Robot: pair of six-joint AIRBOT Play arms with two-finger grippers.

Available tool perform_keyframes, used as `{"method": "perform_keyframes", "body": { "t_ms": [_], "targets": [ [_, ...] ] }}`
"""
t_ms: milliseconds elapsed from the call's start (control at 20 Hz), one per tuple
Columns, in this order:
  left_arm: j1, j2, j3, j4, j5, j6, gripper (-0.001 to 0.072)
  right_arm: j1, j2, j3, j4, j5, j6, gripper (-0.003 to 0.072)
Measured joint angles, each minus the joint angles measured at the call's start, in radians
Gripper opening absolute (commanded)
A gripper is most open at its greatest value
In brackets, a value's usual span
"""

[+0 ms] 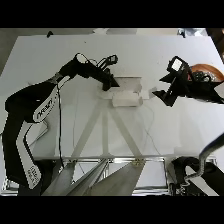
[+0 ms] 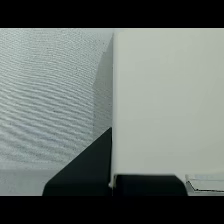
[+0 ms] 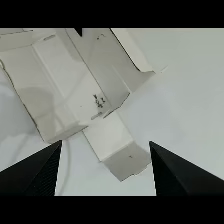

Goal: Fold the box and place the chain.

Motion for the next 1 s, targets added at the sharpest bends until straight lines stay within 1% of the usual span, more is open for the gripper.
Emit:
{"method": "perform_keyframes", "body": {
  "t_ms": [100,250,400,750,1000],
  "targets": [
    [0.000,0.000,0.000,0.000,0.000,0.000,0.0008,-0.003,-0.002,-0.043,0.035,-0.014,-0.083,0.0610],
    [0.000,0.000,0.000,0.000,0.000,0.000,0.0008,-0.005,-0.015,-0.145,0.120,-0.046,-0.264,0.0610],
    [0.000,0.000,0.000,0.000,0.000,0.000,0.0008,-0.006,-0.090,-0.203,0.181,-0.076,-0.393,0.0610],
    [0.000,0.000,0.000,0.000,0.000,0.000,0.0008,-0.006,-0.316,-0.235,0.365,-0.144,-0.662,0.0609],
    [0.000,0.000,0.000,0.000,0.000,0.000,0.0008,-0.005,-0.389,-0.238,0.542,-0.191,-0.834,0.0609]
  ]
}}
